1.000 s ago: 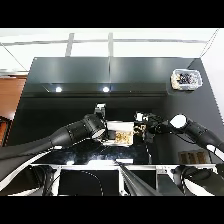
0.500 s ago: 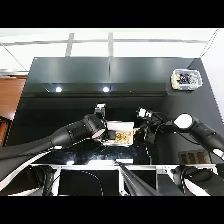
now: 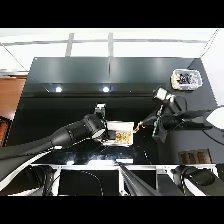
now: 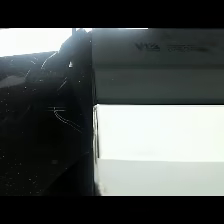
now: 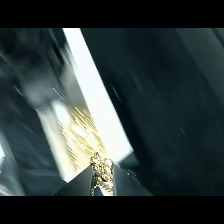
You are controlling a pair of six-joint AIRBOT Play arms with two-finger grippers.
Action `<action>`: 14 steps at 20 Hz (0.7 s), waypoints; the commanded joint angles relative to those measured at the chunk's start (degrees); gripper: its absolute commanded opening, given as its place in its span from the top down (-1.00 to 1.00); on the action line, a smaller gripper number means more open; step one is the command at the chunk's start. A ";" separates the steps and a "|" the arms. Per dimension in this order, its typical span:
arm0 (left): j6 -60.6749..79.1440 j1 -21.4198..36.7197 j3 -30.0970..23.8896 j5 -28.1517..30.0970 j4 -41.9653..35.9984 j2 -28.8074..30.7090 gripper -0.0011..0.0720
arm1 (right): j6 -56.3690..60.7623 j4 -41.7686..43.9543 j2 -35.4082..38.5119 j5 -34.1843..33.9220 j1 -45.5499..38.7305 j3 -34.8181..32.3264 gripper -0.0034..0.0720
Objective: Fold the box and place the chain.
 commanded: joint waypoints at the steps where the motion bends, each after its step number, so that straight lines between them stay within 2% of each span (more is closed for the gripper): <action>1: 0.00 0.00 0.02 -0.02 0.02 -0.02 0.89 | 4.68 12.96 1.01 2.69 0.15 3.72 0.87; 2: 0.00 0.00 0.02 0.00 0.02 -0.02 0.89 | 4.70 15.91 0.09 2.03 0.72 3.72 0.87; 6: 0.00 0.00 0.02 0.52 0.02 -0.02 0.89 | 5.03 16.04 -6.34 -1.18 4.55 -0.28 0.87; 11: 0.37 0.13 0.02 0.87 -0.02 -0.02 0.89 | 5.92 9.68 -9.86 -1.62 4.70 -4.63 0.86; 12: 0.31 0.13 0.02 1.03 -0.02 -0.02 0.89 | 7.17 9.33 -9.86 -2.43 4.70 -4.63 0.67; 13: 0.17 0.13 0.02 0.98 -0.02 -0.02 0.89 | 8.09 9.31 -9.86 -2.84 4.70 -4.61 -0.22; 14: 0.17 0.13 0.02 0.96 -0.02 -0.02 0.89 | 8.09 9.29 -9.84 -2.80 4.52 -4.55 -0.60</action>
